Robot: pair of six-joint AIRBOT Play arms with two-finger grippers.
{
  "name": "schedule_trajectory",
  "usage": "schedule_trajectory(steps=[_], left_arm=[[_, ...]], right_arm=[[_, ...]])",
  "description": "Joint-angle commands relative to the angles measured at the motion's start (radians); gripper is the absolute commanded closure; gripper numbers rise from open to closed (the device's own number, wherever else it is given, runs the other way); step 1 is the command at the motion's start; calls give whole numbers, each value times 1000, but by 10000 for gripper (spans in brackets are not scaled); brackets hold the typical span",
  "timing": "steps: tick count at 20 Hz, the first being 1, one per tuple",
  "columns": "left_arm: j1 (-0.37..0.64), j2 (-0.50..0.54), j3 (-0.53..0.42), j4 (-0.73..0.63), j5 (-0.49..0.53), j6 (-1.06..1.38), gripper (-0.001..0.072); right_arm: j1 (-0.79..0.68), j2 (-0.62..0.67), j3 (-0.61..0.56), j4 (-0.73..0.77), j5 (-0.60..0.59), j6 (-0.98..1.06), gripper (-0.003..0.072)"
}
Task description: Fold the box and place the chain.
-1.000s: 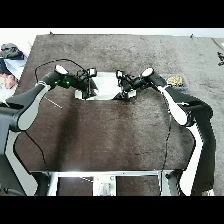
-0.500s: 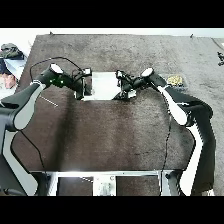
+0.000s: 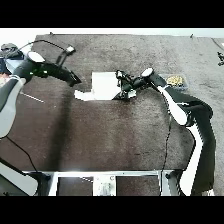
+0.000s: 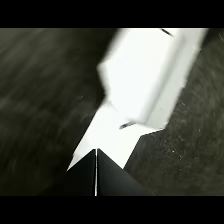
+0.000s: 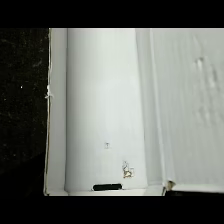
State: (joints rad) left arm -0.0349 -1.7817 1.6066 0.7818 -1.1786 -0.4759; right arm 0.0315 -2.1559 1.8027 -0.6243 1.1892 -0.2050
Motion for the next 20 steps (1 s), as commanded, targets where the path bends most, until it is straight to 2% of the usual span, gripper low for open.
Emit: schedule_trajectory(steps=[1,8,13,16,20], left_arm=[[82,33,-33,0,-29,-258,702],[168,33,-135,6,23,-446,700],[150,11,-233,-12,80,-538,698],[119,-8,-243,-35,117,-538,698],[99,-51,-243,-90,103,-546,698]], right_arm=[[1,0,0,0,0,0,415],[1,0,0,0,0,0,414],[1,0,0,0,0,0,415],[1,0,0,0,0,0,415],[1,0,0,0,0,0,415]])
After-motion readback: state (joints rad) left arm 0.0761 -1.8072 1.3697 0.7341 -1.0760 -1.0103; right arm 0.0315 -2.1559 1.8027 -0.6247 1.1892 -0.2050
